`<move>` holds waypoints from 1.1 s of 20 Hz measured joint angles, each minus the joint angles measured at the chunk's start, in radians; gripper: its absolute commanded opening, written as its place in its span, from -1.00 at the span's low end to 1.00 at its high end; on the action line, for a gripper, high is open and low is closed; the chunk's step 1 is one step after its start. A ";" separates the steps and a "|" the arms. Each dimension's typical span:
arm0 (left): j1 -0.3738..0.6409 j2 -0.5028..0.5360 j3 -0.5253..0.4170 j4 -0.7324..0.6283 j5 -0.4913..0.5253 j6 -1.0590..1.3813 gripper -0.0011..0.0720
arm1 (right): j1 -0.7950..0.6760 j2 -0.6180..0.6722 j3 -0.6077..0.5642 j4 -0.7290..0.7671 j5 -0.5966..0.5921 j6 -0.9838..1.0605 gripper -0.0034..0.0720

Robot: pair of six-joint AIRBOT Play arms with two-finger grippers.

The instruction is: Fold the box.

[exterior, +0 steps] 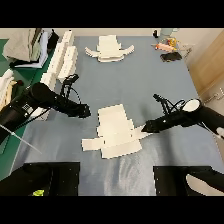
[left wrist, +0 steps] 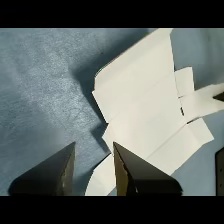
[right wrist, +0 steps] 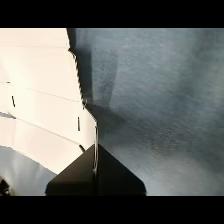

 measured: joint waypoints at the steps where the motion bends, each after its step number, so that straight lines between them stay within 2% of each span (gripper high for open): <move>1: 0.010 -0.010 0.000 0.000 -0.004 0.000 0.06 | 0.029 0.039 -0.027 -0.001 -0.045 -0.002 -0.91; 3: 0.035 -0.044 -0.001 0.000 -0.011 0.010 0.06 | 0.084 0.108 -0.069 -0.002 -0.123 0.001 -0.91; 7: 0.058 -0.151 -0.001 -0.058 -0.006 0.103 0.06 | 0.132 0.166 -0.104 -0.009 -0.196 0.028 -0.91; 13: 0.066 -0.297 0.002 -0.246 0.011 0.346 0.06 | 0.148 0.184 -0.115 -0.014 -0.224 0.039 -0.91; 17: 0.067 -0.346 0.016 -0.370 -0.009 0.494 0.06 | 0.150 0.186 -0.116 -0.014 -0.227 0.043 -0.91; 22: 0.067 -0.392 0.029 -0.433 -0.071 0.615 0.05 | 0.150 0.186 -0.116 -0.015 -0.228 0.043 -0.91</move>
